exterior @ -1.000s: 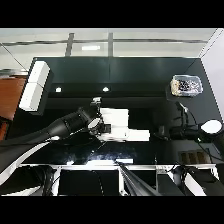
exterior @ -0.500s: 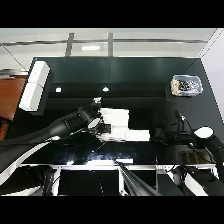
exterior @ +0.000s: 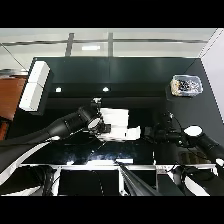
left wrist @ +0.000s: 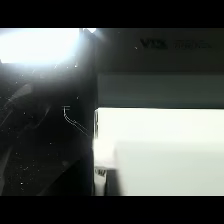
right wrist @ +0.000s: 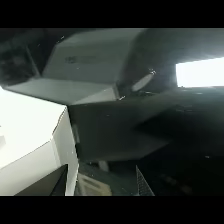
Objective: Fold the box and place the chain.
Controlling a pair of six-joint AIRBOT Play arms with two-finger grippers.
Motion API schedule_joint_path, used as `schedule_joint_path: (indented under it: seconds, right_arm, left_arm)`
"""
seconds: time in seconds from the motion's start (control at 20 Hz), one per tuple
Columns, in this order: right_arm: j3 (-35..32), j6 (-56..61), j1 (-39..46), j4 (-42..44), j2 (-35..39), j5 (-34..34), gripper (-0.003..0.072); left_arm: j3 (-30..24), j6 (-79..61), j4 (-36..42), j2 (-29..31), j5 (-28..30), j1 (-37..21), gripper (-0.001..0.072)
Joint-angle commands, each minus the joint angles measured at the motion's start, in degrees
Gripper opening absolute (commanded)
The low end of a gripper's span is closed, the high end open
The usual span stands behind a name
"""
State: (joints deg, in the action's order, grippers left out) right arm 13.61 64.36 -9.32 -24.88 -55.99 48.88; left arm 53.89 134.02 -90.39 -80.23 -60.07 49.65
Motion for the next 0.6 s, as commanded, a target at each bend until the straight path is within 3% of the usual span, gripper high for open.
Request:
schedule_joint_path:
  seconds: [0.0,0.1,0.2,0.4,0.45,0.55]
  right_arm:
    - [1.46,-3.30,-2.01,3.50,-0.11,1.31,0.0522]
    - [2.73,-3.37,-3.21,3.72,-0.11,1.60,0.0522]
    - [4.33,-3.32,-5.22,3.69,-0.11,1.81,0.0615]
    - [7.54,0.63,-9.18,3.54,-0.13,0.11,0.0593]
    - [8.07,2.34,-10.05,2.71,-0.13,-0.33,0.0545]
    - [9.16,7.67,-12.63,-1.53,-0.13,-2.08,0.0524]
  left_arm:
    - [0.02,-0.04,-0.24,-0.02,-0.24,-0.02,0.0027]
    - [0.02,-0.04,-0.24,-0.02,-0.26,-0.02,0.0027]
    - [0.02,-0.04,-0.24,-0.02,-0.24,-0.02,0.0027]
    - [0.02,-0.04,-0.24,-0.02,-0.28,-0.02,0.0027]
    - [0.02,-0.04,-0.24,-0.02,-0.28,-0.02,0.0027]
    - [0.02,-0.04,-0.31,-0.02,-0.26,-0.02,0.0026]
